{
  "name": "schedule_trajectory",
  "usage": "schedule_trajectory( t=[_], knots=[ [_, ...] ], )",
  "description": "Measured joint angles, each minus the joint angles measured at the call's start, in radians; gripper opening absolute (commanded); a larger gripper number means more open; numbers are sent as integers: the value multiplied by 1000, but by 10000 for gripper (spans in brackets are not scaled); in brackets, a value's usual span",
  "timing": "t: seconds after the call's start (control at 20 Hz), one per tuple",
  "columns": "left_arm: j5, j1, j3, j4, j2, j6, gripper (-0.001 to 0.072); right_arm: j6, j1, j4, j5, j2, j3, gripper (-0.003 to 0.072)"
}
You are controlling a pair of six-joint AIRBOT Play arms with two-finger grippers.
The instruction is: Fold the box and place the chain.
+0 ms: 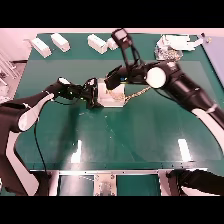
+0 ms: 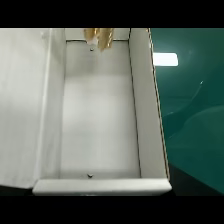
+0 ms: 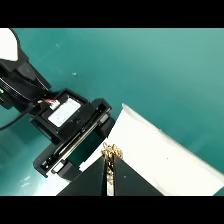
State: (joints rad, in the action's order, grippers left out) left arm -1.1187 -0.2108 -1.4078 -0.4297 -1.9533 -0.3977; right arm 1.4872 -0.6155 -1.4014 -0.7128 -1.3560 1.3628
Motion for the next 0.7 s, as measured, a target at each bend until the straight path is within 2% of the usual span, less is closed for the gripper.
schedule_trajectory(
  t=[0.15, 0.2, 0.3, 0.5, 0.7],
  knots=[
    [0, 0, 0, 0, 0, 0, 476, -5, 1, 19, 39, -73, -25, 17],
    [0, 0, 0, 0, 0, 0, 476, -5, 2, 21, 46, -97, -30, 105],
    [0, 0, 0, 0, 0, 0, 476, -6, 3, 18, 57, -132, -35, 509],
    [0, 0, 0, 0, 0, 0, 476, -7, 27, -14, 66, -148, -38, 526],
    [0, 0, 0, 0, 0, 0, 476, -2, 95, -27, 21, -92, -40, 524]
  ],
)
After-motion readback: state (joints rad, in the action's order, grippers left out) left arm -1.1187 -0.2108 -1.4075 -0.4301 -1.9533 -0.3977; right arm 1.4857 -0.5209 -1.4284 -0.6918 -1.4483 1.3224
